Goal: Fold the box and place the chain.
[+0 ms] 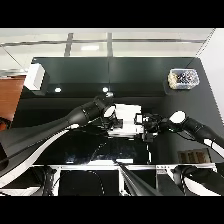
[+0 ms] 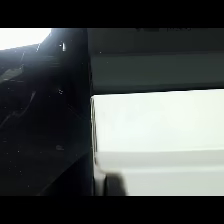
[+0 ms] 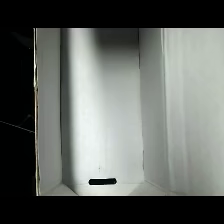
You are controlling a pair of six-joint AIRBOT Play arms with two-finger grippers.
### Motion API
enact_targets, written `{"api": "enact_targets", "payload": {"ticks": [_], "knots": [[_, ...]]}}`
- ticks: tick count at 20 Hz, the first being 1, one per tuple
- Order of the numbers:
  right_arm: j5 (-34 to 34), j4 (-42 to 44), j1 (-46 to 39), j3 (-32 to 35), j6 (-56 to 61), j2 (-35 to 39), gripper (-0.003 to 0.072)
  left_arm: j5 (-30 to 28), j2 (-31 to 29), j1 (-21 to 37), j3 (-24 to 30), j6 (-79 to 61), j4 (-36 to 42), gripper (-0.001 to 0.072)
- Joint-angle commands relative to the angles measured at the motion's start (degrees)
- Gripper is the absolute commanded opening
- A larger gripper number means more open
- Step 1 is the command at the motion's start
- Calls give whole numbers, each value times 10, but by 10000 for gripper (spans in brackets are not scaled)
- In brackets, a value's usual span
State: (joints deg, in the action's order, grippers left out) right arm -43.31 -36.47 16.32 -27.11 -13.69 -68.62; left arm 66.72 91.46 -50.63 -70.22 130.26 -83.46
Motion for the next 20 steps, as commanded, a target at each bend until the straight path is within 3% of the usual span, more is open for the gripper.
{"api": "enact_targets", "payload": {"ticks": [1,2,3,4,5,8,11,13,15,20], "knots": [[0,0,0,0,0,0,73,0,0,0,-1,2,13,38],[0,0,0,0,0,0,73,0,0,0,-1,3,14,38],[0,0,0,0,0,0,73,0,0,0,-1,3,15,106],[0,0,0,0,0,0,73,2,0,0,-1,3,15,316],[0,0,0,0,0,0,73,5,0,0,-1,12,14,475],[0,0,0,0,0,0,73,9,0,1,-1,18,10,489],[0,0,0,0,0,0,73,0,0,2,-1,18,10,454],[0,0,0,0,0,0,73,-9,0,2,-1,18,10,181],[0,0,0,0,0,0,73,-16,0,2,-1,18,10,26],[1,0,0,0,-1,0,73,-19,0,2,-1,18,10,26]]}}
